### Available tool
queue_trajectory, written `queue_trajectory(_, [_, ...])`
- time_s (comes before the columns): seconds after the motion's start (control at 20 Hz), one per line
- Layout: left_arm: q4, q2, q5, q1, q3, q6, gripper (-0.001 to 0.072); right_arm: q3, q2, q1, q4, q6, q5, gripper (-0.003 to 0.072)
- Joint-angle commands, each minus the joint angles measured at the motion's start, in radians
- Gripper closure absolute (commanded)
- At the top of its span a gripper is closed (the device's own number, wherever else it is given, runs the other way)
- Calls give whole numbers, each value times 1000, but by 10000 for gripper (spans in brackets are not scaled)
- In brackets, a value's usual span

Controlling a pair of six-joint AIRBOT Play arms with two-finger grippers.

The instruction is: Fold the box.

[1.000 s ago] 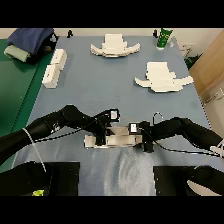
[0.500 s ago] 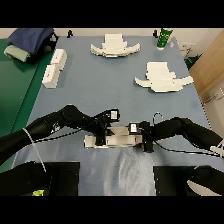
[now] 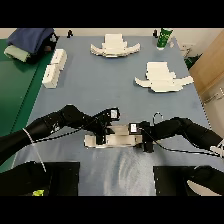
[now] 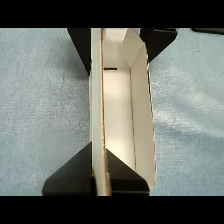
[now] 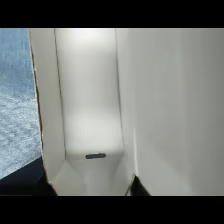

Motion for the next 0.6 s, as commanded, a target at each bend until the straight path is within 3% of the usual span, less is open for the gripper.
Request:
queue_trajectory(0.0, [-2, 0, 3, 0, 1, -8, 361, 0, -1, 1, 0, -1, 0, 186])
queue_trajectory(0.05, [-2, 2, 5, 2, 1, -41, 165, 0, -1, 1, 0, -1, 0, 186])
queue_trajectory(0.2, [56, 24, -3, 18, 2, -148, 167, 0, -1, 1, 0, -1, 0, 186])
queue_trajectory(0.35, [264, 125, -53, 75, 2, -450, 167, 0, -1, 1, 0, -1, 0, 186])
queue_trajectory(0.55, [427, 298, -288, 171, 1, -906, 193, 0, -1, 1, 0, -1, 0, 186])
